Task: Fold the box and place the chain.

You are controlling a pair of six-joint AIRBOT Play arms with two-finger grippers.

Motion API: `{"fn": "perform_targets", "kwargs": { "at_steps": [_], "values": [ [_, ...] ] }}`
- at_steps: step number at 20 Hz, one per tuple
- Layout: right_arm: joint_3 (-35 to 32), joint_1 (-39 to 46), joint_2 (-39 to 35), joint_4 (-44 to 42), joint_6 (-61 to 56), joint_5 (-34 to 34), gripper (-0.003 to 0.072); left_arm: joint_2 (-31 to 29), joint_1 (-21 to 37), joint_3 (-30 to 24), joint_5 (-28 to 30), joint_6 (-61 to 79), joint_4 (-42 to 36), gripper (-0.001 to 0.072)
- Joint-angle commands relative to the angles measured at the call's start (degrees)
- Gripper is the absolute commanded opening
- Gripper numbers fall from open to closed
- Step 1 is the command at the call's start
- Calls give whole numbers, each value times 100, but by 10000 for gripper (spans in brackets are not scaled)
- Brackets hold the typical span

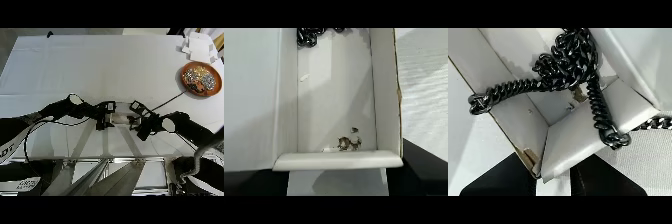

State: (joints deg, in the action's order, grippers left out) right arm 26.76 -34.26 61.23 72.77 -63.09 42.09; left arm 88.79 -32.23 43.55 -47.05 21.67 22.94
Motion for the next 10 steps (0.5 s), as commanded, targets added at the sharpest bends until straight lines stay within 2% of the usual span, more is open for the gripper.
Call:
{"fn": "perform_targets", "kwargs": {
  "at_steps": [1, 3, 4, 7, 10],
  "values": [
    [-4, -44, 2, 79, -151, 229, 174, 0, 0, 4, 7, -2, -2, 348],
    [-4, -44, 2, 81, -149, 291, 71, 0, 0, 4, 9, -2, -2, 348],
    [-4, -44, 2, 81, -144, 352, 44, 0, 0, 4, 9, -2, -2, 348],
    [-2, -44, -22, 103, -142, 549, 14, 0, 0, 4, 9, -2, -2, 348],
    [-2, -44, -356, 267, -262, 741, 14, 0, 0, 2, 9, -2, -2, 348]
  ]
}}
